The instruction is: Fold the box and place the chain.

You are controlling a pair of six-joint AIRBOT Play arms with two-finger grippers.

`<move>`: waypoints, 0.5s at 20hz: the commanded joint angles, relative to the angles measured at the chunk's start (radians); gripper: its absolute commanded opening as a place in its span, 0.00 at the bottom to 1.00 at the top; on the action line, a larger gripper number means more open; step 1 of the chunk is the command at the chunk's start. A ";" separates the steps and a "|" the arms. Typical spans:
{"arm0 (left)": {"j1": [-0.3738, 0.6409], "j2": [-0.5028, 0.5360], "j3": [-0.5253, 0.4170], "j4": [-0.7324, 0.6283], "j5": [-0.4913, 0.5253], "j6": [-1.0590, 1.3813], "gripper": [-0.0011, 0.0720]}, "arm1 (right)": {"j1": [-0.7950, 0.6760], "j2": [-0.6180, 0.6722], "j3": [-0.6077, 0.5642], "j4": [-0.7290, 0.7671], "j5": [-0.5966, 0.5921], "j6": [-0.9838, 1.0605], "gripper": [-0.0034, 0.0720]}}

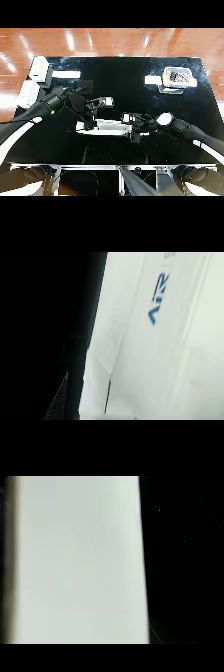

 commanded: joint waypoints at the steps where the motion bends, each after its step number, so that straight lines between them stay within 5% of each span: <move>1: 0.005 0.002 0.027 0.104 0.127 -0.139 0.72 | 0.000 0.000 0.000 0.000 -0.002 0.000 0.70; 10: 0.234 0.189 0.013 -0.014 0.134 -0.204 0.72 | 0.000 0.000 0.000 0.000 -0.002 0.000 0.74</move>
